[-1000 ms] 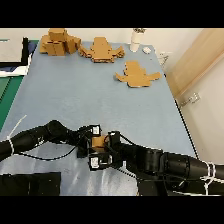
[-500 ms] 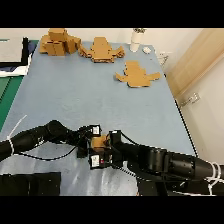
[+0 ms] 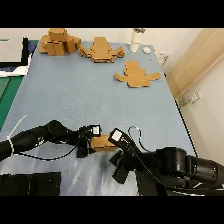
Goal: Fold the box.
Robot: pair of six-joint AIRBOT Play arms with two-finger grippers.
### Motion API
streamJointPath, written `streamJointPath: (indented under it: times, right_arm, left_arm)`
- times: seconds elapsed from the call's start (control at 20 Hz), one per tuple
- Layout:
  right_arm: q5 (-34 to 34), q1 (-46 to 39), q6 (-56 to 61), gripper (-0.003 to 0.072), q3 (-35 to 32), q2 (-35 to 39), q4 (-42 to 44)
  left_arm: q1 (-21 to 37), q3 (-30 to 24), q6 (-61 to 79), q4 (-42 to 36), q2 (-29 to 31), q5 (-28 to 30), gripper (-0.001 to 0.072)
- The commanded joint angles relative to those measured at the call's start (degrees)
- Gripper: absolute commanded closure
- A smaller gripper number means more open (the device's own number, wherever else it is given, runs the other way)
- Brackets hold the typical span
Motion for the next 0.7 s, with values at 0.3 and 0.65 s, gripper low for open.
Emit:
streamJointPath:
  times: [0.3, 0.65]
  right_arm:
    - [37.8, -9.5, 28.7, 0.0683, -13.1, -1.1, 11.7]
    - [37.7, -11.6, 28.7, 0.0683, -13.1, -5.0, 11.7]
  left_arm:
    - [0.0, 0.0, 0.0, 0.0, 0.0, 0.0, 0.0200]
    - [0.0, 0.0, 0.0, 0.0, 0.0, 0.0, 0.0200]
